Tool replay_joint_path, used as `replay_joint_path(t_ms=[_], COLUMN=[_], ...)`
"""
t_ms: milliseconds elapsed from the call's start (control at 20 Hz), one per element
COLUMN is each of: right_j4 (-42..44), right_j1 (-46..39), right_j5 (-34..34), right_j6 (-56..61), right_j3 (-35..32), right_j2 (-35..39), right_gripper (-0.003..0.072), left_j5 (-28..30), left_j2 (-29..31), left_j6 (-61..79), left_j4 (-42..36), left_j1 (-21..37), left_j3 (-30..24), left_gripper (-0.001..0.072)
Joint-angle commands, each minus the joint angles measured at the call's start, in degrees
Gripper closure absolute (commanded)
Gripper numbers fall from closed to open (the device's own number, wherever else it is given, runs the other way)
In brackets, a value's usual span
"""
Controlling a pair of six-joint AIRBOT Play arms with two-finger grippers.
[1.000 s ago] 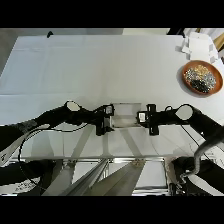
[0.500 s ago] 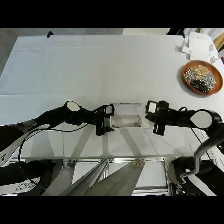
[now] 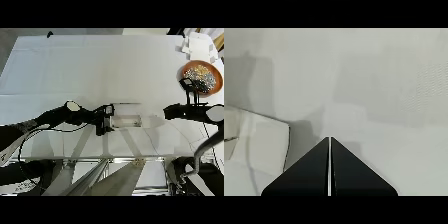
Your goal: Fold the box and place the chain.
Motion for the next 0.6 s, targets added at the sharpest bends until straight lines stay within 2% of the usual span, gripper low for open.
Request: replay_joint_path(t_ms=[0,250,550], right_j4=[-0.52,3.67,12.46], right_j1=[1.01,5.25,6.97], right_j5=[1.75,4.15,5.66], right_j6=[5.14,3.41,-2.34], right_j3=[0.02,0.02,0.00], right_j2=[-7.08,-14.97,-15.67], right_gripper=[0.0666,0.0666,0.0666], left_j5=[0.02,0.02,0.02], left_j2=[0.04,0.04,0.04], left_j6=[0.02,0.02,0.02], left_j4=[0.02,0.00,0.02], left_j1=[0.02,0.02,0.02], left_j3=[-0.04,-0.04,-0.04], left_gripper=[0.0319,0.0319,0.0319])
